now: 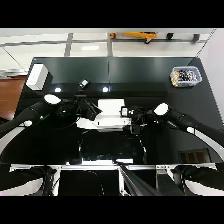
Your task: Fold the box and place the chain.
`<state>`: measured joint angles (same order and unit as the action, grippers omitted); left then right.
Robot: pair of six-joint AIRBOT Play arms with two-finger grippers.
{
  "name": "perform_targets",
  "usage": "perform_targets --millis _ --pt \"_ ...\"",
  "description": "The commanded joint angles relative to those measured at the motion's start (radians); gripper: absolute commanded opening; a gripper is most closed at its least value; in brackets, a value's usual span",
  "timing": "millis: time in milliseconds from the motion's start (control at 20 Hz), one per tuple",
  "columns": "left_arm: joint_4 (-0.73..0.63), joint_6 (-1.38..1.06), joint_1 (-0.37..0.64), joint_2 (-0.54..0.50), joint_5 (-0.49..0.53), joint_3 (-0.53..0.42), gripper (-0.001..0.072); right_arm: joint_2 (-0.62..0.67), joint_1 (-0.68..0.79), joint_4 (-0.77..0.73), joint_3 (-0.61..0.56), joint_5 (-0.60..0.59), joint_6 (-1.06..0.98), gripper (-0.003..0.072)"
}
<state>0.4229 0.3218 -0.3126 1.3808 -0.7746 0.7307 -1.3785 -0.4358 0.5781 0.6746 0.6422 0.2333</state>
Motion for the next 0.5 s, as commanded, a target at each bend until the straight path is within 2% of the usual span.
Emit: perform_targets --millis 0,100,150,300,450 --pt "0.067 0.041 0.0 0.027 0.012 0.002 0.0026 -0.001 0.0 -0.001 0.0 0.0 -0.001 0.0439" --pt "0.075 0.041 0.01 0.005 0.05 0.005 0.0026 -0.001 0.0 -0.001 0.0 0.0 -0.001 0.0439" --pt "0.093 0.042 0.023 -0.018 0.034 0.017 0.0026 -0.001 0.0 0.0 0.0 0.0 -0.001 0.0439" --pt "0.177 0.049 0.079 -0.141 -0.053 0.031 0.0025 -0.001 0.0 -0.001 0.0 0.0 -0.001 0.0439" --pt "0.22 0.094 0.145 -0.284 -0.198 0.006 0.0025 -0.001 0.0 -0.001 0.0 0.0 -0.001 0.0439"
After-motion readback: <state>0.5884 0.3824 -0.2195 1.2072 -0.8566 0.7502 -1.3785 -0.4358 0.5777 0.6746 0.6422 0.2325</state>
